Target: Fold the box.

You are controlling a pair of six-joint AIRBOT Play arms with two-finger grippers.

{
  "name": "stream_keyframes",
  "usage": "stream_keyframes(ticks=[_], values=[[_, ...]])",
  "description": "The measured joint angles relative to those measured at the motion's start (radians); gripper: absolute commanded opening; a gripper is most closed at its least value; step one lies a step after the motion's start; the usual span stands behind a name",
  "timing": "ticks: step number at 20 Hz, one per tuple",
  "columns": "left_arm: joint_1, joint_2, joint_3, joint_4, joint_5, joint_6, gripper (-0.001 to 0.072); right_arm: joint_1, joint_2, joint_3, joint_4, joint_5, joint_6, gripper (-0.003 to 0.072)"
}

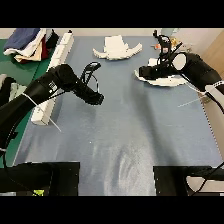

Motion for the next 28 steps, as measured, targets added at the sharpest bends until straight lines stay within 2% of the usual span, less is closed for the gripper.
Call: stream_keyframes(ticks=[17, 22, 24, 27, 28], values=[[-0.001, 0.000, 0.000, 0.000, 0.000, 0.000, 0.0015, 0.000, 0.000, 0.000, 0.014, -0.015, 0.000, 0.0006], [-0.001, 0.000, 0.000, -0.001, 0.033, 0.000, 0.0015, 0.000, -0.001, 0.000, 0.047, -0.025, 0.049, 0.0009], [-0.002, 0.000, 0.000, -0.005, 0.048, 0.000, 0.0015, -0.002, -0.002, 0.001, 0.067, -0.024, 0.082, 0.0218], [-0.002, 0.000, 0.000, -0.008, 0.072, 0.000, 0.0015, -0.081, -0.014, 0.033, 0.068, 0.043, 0.127, 0.0236], [-0.002, 0.000, 0.000, -0.010, 0.080, 0.000, 0.0015, -0.132, -0.023, 0.057, 0.066, 0.087, 0.137, 0.0327]])
